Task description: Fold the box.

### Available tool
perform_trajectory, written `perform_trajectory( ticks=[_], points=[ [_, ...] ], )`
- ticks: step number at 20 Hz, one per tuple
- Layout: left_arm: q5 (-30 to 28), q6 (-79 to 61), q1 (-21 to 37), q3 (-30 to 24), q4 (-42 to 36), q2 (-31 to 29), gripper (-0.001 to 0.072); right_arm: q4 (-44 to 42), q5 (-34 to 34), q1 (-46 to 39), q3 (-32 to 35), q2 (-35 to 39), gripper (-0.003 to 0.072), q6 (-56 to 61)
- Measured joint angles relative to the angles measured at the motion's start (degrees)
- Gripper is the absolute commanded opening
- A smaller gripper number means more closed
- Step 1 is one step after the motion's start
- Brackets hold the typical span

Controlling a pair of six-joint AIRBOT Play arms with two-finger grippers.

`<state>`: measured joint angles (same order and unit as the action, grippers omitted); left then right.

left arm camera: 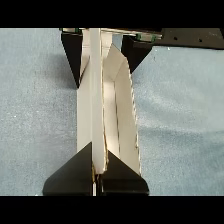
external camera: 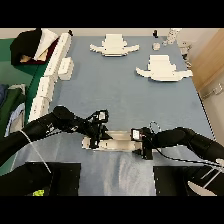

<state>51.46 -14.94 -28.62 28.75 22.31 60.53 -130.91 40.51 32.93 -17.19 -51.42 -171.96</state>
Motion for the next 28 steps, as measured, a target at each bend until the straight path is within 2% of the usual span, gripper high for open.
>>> perform_trajectory(
  ticks=[15,16,17,21,25,27,28],
  points=[
    [0.4,1.0,0.0,0.0,0.0,0.0,0.0018,0.0,0.0,0.0,0.0,0.0,0.0512,0.0],
    [0.4,1.1,0.0,0.0,0.0,0.0,0.0206,0.0,0.0,0.0,0.0,0.0,0.0512,0.0],
    [0.2,1.2,0.0,0.0,0.7,0.0,0.0323,0.0,0.0,0.0,0.0,0.0,0.0512,0.0],
    [0.2,2.8,0.0,0.0,0.3,0.0,0.0325,0.0,0.0,0.0,0.0,0.0,0.0512,0.0],
    [0.9,10.2,0.9,0.1,2.7,-2.3,0.0313,0.0,0.0,0.0,0.0,0.0,0.0512,0.0],
    [3.3,18.2,2.3,0.2,8.7,-5.4,0.0013,0.0,0.0,0.0,0.0,0.0,0.0512,0.0],
    [5.3,23.8,3.3,0.3,12.5,-7.5,0.0013,0.0,0.0,0.0,0.0,0.0,0.0512,0.0]
  ],
)
